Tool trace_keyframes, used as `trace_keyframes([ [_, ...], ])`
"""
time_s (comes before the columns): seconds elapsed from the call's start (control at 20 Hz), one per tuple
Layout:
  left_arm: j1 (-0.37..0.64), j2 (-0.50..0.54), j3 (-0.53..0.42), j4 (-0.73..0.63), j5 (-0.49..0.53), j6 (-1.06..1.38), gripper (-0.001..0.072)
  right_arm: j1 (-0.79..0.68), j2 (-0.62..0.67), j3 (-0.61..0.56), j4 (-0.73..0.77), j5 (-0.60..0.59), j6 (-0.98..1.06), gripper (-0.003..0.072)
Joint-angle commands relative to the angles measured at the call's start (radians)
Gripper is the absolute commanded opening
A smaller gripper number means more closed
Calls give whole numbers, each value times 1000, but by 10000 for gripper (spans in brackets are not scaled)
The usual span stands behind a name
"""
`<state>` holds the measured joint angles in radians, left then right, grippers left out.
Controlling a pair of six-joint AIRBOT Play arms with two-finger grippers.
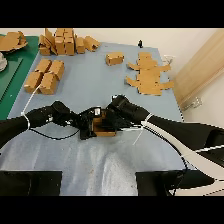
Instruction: Fold the box.
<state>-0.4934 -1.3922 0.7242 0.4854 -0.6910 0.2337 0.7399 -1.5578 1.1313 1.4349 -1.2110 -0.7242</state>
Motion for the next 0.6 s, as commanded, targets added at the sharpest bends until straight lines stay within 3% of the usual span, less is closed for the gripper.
trace_keyframes([
  [0.0,0,-1,0,1,0,1,445,2,8,0,21,21,-14,366],
  [0.55,0,-1,0,0,0,1,445,-13,238,16,66,-33,13,392],
])
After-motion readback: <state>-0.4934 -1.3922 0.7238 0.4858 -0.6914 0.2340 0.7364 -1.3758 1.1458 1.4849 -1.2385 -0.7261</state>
